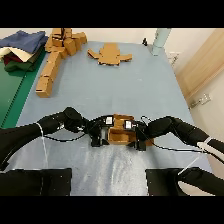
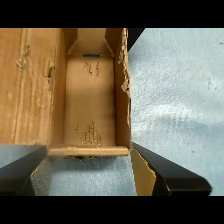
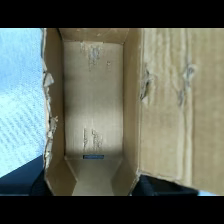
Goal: Fold the box.
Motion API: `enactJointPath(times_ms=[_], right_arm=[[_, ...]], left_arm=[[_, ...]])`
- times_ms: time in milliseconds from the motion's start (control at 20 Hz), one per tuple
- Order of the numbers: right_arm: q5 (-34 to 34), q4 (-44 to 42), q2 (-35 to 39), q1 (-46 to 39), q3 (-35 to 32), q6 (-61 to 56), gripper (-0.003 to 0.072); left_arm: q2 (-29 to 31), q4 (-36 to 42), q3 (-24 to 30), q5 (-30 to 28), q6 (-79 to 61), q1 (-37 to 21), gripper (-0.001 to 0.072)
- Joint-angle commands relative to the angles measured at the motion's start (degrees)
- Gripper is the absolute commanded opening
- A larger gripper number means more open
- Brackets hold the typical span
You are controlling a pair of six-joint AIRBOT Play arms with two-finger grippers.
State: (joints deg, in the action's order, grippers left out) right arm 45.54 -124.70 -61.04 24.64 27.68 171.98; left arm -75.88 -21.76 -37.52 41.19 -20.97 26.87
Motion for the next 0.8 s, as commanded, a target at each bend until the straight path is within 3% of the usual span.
enactJointPath(times_ms=[0,550,650,750], right_arm=[[0.0,0.0,-0.02,0.0,-0.02,-0.02,0.0596],[0.0,0.0,-0.02,0.02,-0.02,-0.02,0.0596],[0.0,0.0,-0.02,0.0,-0.02,-0.02,0.0596],[0.0,0.0,-0.02,0.0,-0.02,-0.02,0.0596]], left_arm=[[-0.22,-1.2,-0.15,-0.33,3.08,1.25,0.0696],[-0.74,-2.4,-0.13,-6.71,9.97,4.02,0.0694],[-0.74,-2.78,-0.15,-7.17,10.08,5.03,0.052],[-0.85,-4.07,-0.15,-7.15,10.29,5.29,0.0521]])
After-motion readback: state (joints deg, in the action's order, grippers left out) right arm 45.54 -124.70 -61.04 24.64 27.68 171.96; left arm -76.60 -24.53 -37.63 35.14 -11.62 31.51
